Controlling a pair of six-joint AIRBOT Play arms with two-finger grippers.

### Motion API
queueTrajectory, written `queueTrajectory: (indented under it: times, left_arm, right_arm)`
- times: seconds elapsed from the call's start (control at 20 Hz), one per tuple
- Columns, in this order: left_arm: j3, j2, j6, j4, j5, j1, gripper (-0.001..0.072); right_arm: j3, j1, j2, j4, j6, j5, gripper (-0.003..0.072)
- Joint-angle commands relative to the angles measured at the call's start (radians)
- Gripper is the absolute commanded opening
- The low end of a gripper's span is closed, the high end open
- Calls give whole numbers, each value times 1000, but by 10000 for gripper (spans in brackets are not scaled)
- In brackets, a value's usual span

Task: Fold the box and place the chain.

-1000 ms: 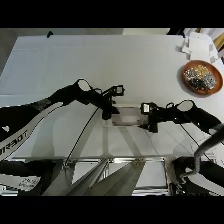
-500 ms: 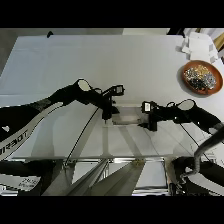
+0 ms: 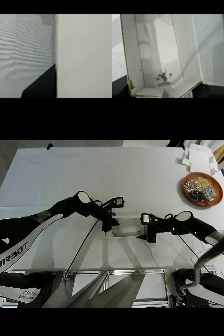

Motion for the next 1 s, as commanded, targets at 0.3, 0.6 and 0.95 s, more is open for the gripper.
queueTrajectory:
  times: [0.3, 0.6, 0.95]
  left_arm:
    - [0, 0, 0, 0, 0, 0, 13]
    - [0, 0, 0, 0, 0, 0, 13]
    - [0, 0, 0, 0, 0, 0, 13]
  right_arm:
    - [1, 8, -12, 8, -35, -3, 481]
    - [1, 8, -12, 7, -35, -2, 382]
    - [1, 8, -12, 6, -34, -2, 388]
